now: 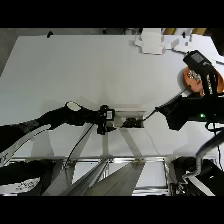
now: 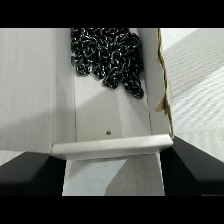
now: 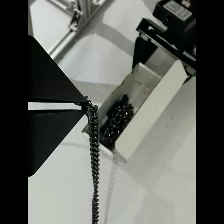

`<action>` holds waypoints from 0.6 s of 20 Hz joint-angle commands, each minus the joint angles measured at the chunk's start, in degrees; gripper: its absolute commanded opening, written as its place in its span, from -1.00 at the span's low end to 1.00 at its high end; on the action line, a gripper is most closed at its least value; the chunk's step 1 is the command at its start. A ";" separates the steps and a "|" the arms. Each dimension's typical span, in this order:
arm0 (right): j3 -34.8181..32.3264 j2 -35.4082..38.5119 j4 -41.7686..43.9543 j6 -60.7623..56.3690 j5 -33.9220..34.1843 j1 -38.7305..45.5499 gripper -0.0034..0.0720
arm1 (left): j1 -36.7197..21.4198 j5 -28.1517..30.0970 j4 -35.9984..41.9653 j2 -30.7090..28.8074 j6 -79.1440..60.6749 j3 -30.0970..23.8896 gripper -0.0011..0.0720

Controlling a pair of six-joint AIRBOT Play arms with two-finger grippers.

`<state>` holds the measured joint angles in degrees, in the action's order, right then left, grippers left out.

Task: Fold the box and place the chain.

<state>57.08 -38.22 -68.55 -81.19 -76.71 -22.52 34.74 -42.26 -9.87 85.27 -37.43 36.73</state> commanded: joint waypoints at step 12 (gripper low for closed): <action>-3.10 -0.48 -0.52 -1.53 13.40 -7.65 -0.86 | 0.00 0.00 -0.02 -0.04 -0.02 0.04 -0.39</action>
